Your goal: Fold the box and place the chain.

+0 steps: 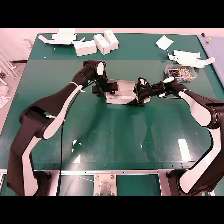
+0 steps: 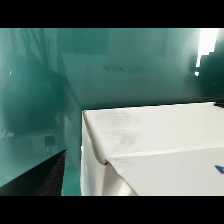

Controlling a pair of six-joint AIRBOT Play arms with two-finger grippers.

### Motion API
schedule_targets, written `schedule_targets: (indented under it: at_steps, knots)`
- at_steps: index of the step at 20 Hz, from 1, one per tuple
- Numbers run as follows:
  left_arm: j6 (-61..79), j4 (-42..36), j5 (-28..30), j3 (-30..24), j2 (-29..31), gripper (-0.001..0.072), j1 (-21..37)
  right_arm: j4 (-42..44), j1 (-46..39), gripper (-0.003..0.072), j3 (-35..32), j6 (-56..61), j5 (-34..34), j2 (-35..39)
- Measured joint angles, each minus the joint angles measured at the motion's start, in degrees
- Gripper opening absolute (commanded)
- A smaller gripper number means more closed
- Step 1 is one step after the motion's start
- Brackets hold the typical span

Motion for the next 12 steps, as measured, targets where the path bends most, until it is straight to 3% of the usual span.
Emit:
schedule_targets:
  at_steps: [8,9,10,12]
  knots:
    - [-0.1,1.6,-0.5,0.4,-0.5,0.0525,-0.7,0.0,0.0,0.0563,0.0,0.0,0.0,0.0]
    - [-0.1,1.8,-0.7,0.6,-0.7,0.051,-0.8,0.0,0.0,0.0563,0.0,0.0,0.0,0.0]
    - [-0.1,2.2,-0.9,0.9,-0.8,0.0443,-0.8,0.0,0.0,0.0563,0.0,0.0,0.0,0.0]
    - [-0.1,2.6,-1.1,1.2,-0.9,0.0425,-0.8,0.0,0.0,0.0563,0.0,0.0,0.0,0.0]
